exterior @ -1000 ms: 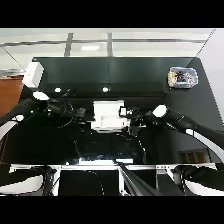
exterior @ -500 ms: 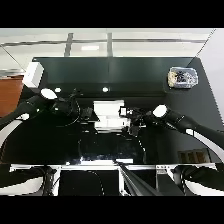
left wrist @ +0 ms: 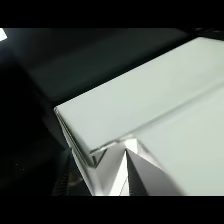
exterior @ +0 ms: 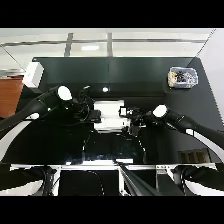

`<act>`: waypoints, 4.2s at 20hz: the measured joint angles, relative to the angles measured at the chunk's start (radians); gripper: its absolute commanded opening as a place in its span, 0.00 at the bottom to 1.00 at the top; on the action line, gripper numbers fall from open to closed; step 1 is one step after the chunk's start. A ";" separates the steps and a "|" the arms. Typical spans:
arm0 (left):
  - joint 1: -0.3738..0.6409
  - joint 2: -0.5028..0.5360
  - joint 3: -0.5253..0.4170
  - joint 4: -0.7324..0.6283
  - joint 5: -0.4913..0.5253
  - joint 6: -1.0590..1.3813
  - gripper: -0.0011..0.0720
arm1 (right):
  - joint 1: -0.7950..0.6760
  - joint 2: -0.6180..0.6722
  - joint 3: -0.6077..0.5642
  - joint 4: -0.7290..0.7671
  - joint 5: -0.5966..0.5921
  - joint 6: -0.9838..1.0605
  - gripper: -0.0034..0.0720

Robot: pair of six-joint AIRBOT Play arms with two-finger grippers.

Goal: Fold the box and place the chain.

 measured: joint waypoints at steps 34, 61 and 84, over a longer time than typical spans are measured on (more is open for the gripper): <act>-0.288 -0.079 0.130 0.533 -0.042 -0.784 0.05 | 0.000 0.000 0.000 0.001 0.000 0.002 0.35; -0.289 -0.078 0.131 0.525 -0.077 -0.750 0.05 | 0.000 0.131 -0.001 -0.183 0.047 -0.029 0.65; -0.289 -0.078 0.131 0.510 -0.064 -0.753 0.06 | 0.030 0.034 -0.001 0.186 0.032 -0.022 0.20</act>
